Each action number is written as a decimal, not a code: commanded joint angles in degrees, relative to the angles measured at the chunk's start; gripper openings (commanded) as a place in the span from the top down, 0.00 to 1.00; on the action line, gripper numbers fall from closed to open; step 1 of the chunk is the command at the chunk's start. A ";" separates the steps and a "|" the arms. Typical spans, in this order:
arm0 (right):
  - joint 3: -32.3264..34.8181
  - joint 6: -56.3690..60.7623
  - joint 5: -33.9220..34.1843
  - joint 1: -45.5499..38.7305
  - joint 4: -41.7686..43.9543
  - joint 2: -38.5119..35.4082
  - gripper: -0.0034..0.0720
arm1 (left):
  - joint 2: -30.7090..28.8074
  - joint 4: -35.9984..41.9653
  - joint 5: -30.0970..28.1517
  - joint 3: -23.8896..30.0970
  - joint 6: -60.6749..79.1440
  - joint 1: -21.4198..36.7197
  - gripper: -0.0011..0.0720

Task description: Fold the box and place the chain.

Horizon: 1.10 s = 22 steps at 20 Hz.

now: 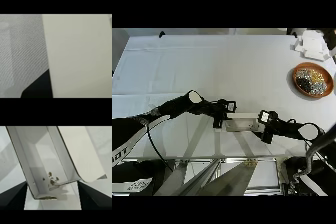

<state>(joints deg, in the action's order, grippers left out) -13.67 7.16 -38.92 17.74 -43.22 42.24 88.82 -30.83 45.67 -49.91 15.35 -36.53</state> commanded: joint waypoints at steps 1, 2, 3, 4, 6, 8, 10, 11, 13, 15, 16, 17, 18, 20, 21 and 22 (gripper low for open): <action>-0.02 -2.99 -0.61 -0.02 2.10 1.70 0.04 | 0.02 -0.02 0.00 0.02 0.02 0.00 0.97; -0.02 -3.08 -0.63 -0.22 2.14 1.68 0.04 | 0.02 -0.04 0.00 0.02 0.02 0.00 0.97; -0.02 -3.39 -0.94 -1.22 2.86 1.68 0.04 | 0.02 -0.04 0.00 0.02 0.02 0.00 0.97; -0.15 -3.39 -1.27 -2.38 2.95 1.68 0.04 | 0.02 -0.02 0.00 0.02 0.02 0.00 0.97; -1.09 -3.39 -3.74 -4.87 2.93 1.68 0.05 | 0.02 -0.04 0.00 0.02 0.02 0.00 0.97; -2.19 -4.04 -5.38 -5.84 2.93 1.68 0.05 | 0.02 -0.04 0.00 0.02 0.02 0.00 0.97; -2.84 -6.12 -6.56 -5.84 2.95 1.68 0.06 | 0.02 -0.04 0.00 0.02 0.02 0.00 0.97; -2.97 -6.40 -6.56 -5.84 2.97 1.68 0.06 | 0.02 -0.04 0.00 0.02 0.02 0.00 0.97; -2.97 -7.63 -6.51 -5.84 2.97 1.68 0.06 | 0.02 -0.02 0.00 0.02 0.02 0.00 0.97; -2.97 -7.72 -5.90 -5.84 2.99 1.70 0.06 | 0.02 -0.04 0.00 0.02 0.02 0.02 0.97; -2.97 -7.74 -5.40 -5.84 3.21 1.70 0.06 | 0.02 -0.04 0.00 0.02 0.02 0.00 0.97; -2.97 -8.22 -5.35 -5.84 3.98 1.70 0.08 | 0.02 -0.02 0.00 0.02 0.02 0.00 0.97; -2.97 -9.40 -5.66 -5.84 5.16 1.70 0.08 | 0.02 -0.04 0.00 0.02 0.02 0.02 0.97; -2.97 -10.25 -5.90 -5.84 5.90 1.70 0.08 | 0.02 -0.02 0.00 0.02 0.02 0.00 0.97; -2.97 -10.23 -6.12 -5.84 5.55 1.70 0.08 | 0.02 -0.04 0.00 0.02 0.02 0.00 0.97; -2.97 -10.19 -6.19 -5.84 5.49 1.70 0.08 | 0.02 -0.04 0.00 0.02 0.02 0.00 0.97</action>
<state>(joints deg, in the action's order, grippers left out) -16.60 -2.13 -44.62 11.90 -38.52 43.92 88.82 -30.92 45.67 -49.89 15.35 -36.53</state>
